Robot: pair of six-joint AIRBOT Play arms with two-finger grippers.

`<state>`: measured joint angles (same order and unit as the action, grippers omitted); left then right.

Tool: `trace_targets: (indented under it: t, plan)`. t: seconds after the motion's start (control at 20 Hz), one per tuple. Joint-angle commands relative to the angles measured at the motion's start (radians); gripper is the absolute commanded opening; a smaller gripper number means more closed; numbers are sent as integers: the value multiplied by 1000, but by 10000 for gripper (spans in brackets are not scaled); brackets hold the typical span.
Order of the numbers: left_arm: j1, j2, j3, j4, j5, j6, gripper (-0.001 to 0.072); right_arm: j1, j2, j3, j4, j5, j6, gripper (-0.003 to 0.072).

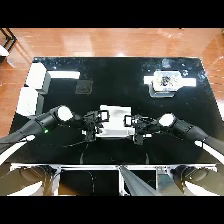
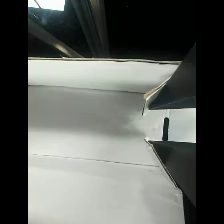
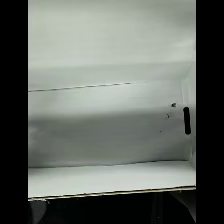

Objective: Fold the box and place the chain.

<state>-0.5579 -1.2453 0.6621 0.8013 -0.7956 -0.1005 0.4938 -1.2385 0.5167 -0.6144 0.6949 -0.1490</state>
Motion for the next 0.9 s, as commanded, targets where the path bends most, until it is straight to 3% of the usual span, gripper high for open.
trace_targets:
  t: [0.0, 0.1, 0.4, 0.55, 0.7, 0.85]
  plan:
    - [9, 3, 3, 10, -3, -32, 291, 1, 0, -1, 0, 0, 1, 306]
    - [37, 23, 3, 15, -27, -67, 18, 1, -1, -1, 0, 0, 1, 306]
    - [208, 173, 4, 143, -172, -283, 18, 1, 0, -1, 0, 0, 1, 306]
    - [348, 235, 4, 167, -246, -622, 19, 1, 0, -1, 0, 0, 1, 306]
    - [479, 229, 3, 168, -416, -803, 19, 1, 0, -1, 0, 0, 1, 306]
    - [572, 210, -39, 163, -382, -1081, 19, 1, 0, -1, 0, 0, 1, 306]
